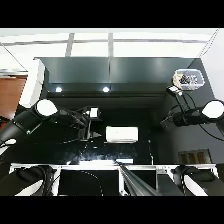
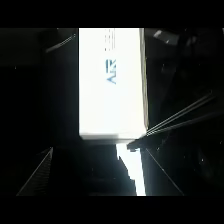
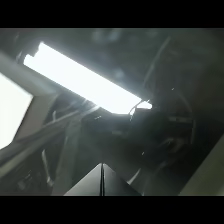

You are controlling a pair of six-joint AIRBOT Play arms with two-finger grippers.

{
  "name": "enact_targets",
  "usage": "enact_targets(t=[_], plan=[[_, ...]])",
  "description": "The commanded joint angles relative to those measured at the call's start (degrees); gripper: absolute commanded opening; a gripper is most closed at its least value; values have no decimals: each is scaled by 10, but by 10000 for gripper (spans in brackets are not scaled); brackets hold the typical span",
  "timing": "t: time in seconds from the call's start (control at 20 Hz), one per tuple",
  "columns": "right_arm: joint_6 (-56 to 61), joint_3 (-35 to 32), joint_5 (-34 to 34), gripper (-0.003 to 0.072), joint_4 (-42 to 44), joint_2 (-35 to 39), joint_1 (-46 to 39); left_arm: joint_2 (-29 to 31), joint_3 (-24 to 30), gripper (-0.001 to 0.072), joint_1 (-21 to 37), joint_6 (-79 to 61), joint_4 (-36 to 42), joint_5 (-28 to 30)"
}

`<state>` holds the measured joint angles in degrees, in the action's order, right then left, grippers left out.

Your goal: Fold the box and place the chain.

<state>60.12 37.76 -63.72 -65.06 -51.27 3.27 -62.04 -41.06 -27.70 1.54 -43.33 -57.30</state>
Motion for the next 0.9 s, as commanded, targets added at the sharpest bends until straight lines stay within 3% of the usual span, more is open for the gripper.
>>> enact_targets(t=[0.0,0.1,0.4,0.85], plan=[[34,1,52,9,-17,0,-38,-24,-42,713,-58,80,-12,36],[36,1,52,9,-15,0,-59,-68,-67,714,-92,82,8,64],[36,1,39,9,-14,0,-79,-175,-131,714,-143,110,8,65],[35,0,40,10,-12,0,-79,-190,-135,714,-151,142,10,58]])
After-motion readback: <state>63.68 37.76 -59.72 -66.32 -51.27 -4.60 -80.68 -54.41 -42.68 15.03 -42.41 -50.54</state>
